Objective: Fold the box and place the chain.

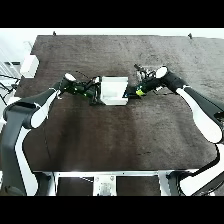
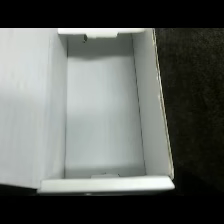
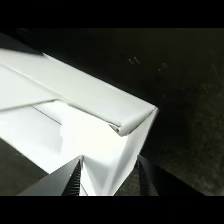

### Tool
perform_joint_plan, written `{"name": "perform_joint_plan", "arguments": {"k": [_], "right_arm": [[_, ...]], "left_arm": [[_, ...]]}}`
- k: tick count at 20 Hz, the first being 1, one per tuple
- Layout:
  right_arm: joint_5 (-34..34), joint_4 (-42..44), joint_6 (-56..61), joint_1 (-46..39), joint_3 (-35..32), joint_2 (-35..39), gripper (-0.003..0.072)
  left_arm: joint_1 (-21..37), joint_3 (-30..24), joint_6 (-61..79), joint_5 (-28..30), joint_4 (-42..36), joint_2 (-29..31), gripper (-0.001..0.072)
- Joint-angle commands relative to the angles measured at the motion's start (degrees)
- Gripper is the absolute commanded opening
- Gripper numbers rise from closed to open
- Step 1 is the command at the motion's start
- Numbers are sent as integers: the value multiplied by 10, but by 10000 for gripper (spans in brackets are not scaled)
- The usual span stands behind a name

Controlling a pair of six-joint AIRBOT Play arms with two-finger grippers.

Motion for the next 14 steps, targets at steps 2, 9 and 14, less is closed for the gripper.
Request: {"name": "perform_joint_plan", "arguments": {"k": [2,9,14], "right_arm": [[-19,-90,80,41,25,0,422],[-18,-258,259,102,52,0,422],[16,-318,313,120,96,-23,422]], "left_arm": [[0,0,0,0,0,0,420],[0,0,0,0,0,0,419],[0,0,0,0,0,0,420]]}}
